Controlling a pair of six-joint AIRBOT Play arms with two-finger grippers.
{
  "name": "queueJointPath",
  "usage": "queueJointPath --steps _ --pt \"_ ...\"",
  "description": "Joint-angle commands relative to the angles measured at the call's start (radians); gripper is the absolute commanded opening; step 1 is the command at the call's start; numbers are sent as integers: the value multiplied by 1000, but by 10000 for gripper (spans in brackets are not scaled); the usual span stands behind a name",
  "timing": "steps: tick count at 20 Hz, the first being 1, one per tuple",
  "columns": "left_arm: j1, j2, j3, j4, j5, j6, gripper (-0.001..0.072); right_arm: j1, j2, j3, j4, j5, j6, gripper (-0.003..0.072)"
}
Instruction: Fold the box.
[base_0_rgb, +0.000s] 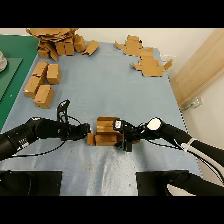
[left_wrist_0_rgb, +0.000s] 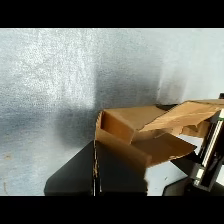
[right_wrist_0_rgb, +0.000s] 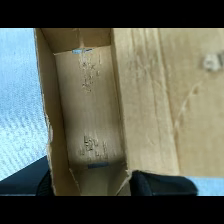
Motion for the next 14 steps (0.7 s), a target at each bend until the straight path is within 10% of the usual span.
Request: queueJointPath --steps 1,7,9,14 --pt "-5 -4 8 12 -6 -18 11 0 0 0 0 1 0 422" --pt "-5 -4 8 9 -14 -18 24 0 0 0 0 0 0 421" --pt "-5 -4 8 5 -14 -19 492 0 0 0 0 0 0 422" --pt "-5 -10 8 -15 -11 -19 471 0 0 0 0 0 0 422"
